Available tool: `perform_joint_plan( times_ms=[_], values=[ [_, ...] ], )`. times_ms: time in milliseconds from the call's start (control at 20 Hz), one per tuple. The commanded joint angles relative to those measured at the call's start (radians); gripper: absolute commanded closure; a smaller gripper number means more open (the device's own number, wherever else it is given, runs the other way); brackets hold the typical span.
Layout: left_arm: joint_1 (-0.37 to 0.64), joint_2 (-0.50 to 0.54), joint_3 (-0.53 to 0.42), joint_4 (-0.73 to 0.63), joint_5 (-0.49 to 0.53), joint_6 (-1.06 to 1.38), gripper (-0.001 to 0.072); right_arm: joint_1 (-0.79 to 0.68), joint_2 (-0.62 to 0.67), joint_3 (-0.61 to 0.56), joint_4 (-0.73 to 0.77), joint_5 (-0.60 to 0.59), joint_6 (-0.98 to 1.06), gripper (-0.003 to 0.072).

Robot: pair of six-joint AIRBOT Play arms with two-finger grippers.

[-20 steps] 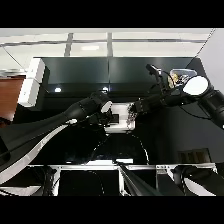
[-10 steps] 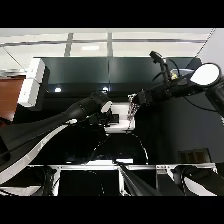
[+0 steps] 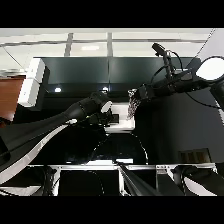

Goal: Fold the box and place the chain.

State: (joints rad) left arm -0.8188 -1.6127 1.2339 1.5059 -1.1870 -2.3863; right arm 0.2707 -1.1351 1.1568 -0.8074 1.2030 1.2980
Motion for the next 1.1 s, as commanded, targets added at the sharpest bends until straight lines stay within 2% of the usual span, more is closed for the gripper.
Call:
perform_joint_plan(
  times_ms=[0, 350, 700, 750, 800, 850, 950, 1050],
  values=[
    [0.001, 0.0, 0.0, 0.0, 0.0, 0.0, 0.0678, 0.006, -0.003, -0.002, -0.019, 0.01, 0.0, 0.0684],
    [0.001, 0.0, 0.0, 0.0, 0.0, 0.0, 0.0679, 0.079, -0.045, -0.146, -0.027, -0.053, 0.014, 0.0682],
    [0.001, 0.0, 0.0, 0.0, 0.0, 0.0, 0.0678, 0.122, -0.078, -0.161, -0.029, -0.089, 0.034, 0.0674],
    [0.001, 0.0, 0.0, 0.0, 0.0, 0.0, 0.0678, 0.122, -0.078, -0.161, -0.028, -0.09, 0.035, 0.0565],
    [0.001, 0.0, 0.0, 0.0, 0.0, 0.0, 0.0679, 0.122, -0.078, -0.161, -0.029, -0.089, 0.037, 0.0398],
    [0.001, 0.0, 0.0, 0.0, 0.0, 0.0, 0.0678, 0.12, -0.078, -0.16, -0.038, -0.088, 0.039, 0.0369],
    [0.001, 0.0, 0.0, 0.0, 0.0, 0.0, 0.0678, 0.101, -0.077, -0.16, -0.056, -0.071, 0.047, 0.037],
    [0.001, 0.0, 0.0, 0.0, 0.0, 0.0, 0.0679, 0.046, -0.069, -0.16, -0.085, 0.002, 0.047, 0.037]
  ],
)
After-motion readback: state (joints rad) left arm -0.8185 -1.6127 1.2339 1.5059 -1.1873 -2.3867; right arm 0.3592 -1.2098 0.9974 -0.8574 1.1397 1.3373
